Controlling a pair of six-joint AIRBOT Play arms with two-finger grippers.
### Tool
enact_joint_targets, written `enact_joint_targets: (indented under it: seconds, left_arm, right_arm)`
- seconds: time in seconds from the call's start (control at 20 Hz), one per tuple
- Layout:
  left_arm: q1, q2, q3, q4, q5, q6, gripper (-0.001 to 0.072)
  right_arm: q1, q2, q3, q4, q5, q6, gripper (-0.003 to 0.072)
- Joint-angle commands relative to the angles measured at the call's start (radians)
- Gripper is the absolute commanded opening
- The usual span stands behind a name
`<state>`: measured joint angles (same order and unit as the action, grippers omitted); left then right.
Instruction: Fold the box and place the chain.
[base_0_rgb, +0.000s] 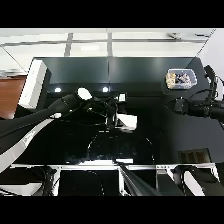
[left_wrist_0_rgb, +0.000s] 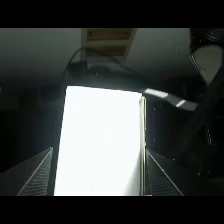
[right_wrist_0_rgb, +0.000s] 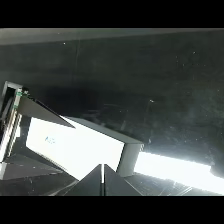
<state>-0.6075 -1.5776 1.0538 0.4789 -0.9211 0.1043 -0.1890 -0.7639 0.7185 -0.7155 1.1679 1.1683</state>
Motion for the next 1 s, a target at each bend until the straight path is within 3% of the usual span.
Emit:
enact_joint_targets:
  seconds: [0.0,0.55,0.75,0.95]
  left_arm:
    - [-0.001,-0.004,0.001,0.04,-0.003,-0.058,0.071]
    - [-0.004,-0.004,0.001,0.091,-0.039,-0.029,0.071]
    - [-0.019,-0.01,0.0,0.164,0.007,-0.034,0.0711]
    - [-0.043,-0.011,0.0,0.199,0.121,-0.184,0.07]
  right_arm:
    - [0.0,0.001,0.001,0.0,-0.002,-0.002,0.0019]
    - [0.0,0.001,0.001,-0.001,-0.002,-0.002,0.0019]
    - [0.0,0.001,-0.001,-0.001,-0.007,-0.002,0.0019]
    - [0.0,0.001,-0.003,-0.018,-0.026,-0.002,0.0019]
